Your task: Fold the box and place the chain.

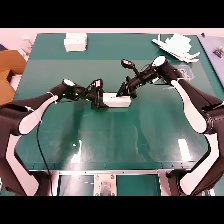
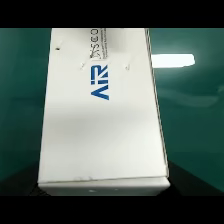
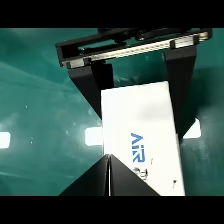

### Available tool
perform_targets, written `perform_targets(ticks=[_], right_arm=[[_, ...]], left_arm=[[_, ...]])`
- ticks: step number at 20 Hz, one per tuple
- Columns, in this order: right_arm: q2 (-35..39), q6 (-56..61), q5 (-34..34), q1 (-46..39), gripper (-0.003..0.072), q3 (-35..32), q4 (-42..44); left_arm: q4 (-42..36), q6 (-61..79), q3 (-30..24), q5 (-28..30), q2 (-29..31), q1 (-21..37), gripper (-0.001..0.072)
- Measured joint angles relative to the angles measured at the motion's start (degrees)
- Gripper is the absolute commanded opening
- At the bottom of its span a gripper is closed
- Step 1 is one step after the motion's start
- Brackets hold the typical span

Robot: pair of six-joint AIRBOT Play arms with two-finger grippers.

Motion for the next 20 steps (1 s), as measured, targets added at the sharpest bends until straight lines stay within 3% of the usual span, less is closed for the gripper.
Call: perform_targets(ticks=[8,16,20], right_arm=[[0.07,-7.26,-7.76,-0.39,0.0009,-10.99,9.07],[0.48,-8.46,-10.29,-0.44,0.0009,-11.82,8.09],[4.92,-8.26,-9.73,-0.63,0.0009,-9.86,8.85]], left_arm=[[0.26,0.0,0.0,0.17,-0.04,0.0,0.0529],[-0.22,-0.09,0.0,0.31,-0.07,0.04,0.0529],[-0.96,-0.17,0.0,-0.24,-0.02,-0.04,0.0529]])
